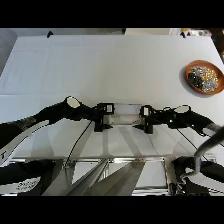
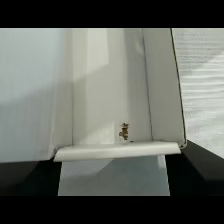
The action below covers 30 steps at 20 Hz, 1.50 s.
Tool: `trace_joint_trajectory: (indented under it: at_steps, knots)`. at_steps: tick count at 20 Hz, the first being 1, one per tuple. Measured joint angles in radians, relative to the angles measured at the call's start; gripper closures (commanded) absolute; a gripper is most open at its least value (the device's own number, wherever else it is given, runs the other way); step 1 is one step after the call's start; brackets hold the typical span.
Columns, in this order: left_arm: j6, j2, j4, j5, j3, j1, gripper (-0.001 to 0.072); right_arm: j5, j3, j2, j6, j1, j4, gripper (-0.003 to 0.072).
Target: Fold the box and place the chain.
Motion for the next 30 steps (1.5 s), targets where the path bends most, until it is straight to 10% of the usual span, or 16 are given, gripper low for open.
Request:
trace_joint_trajectory:
  at_steps: [3, 30]
  knots:
    - [0.0, 0.0, -0.004, 0.003, -0.006, -0.001, 0.0442, 0.0, 0.0, 0.0, 0.0, 0.0, 0.0, 0.0329]
    - [-0.002, -0.002, 0.003, 0.002, -0.013, -0.013, 0.0436, 0.002, 0.0, 0.0, 0.0, -0.001, -0.001, 0.0329]
